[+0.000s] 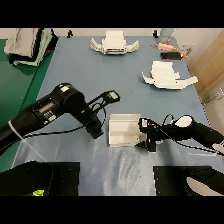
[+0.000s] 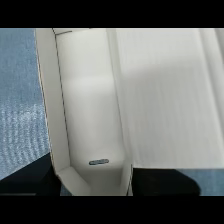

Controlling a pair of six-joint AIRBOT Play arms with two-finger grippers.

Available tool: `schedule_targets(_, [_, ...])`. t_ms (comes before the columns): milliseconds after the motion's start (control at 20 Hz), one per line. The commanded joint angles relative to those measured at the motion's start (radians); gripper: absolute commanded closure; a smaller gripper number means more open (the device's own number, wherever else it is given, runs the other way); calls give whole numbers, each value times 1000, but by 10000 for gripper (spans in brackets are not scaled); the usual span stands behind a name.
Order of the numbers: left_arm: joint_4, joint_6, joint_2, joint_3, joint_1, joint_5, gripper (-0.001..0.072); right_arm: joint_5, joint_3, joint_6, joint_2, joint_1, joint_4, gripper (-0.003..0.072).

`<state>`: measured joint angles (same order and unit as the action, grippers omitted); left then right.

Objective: Fold the box.

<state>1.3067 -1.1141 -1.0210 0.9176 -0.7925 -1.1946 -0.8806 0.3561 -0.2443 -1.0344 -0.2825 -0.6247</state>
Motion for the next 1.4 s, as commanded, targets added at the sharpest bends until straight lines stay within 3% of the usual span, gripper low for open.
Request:
schedule_targets(0, [-268,548,67,-193,145,124,26,0,1,0,1,0,0,193])
schedule_targets(200, [-417,904,67,-354,201,325,25,0,1,0,1,0,0,193])
schedule_targets(450, [-732,1277,67,-538,169,566,25,0,1,0,1,0,0,194])
schedule_targets(550, [-812,1337,67,-570,151,614,25,0,1,0,1,0,0,193])
schedule_targets(800, [-960,1395,20,-571,109,672,25,0,1,0,1,0,0,194])
schedule_targets(1350, [-1015,1395,-77,-520,53,704,25,-1,1,0,1,0,0,194])
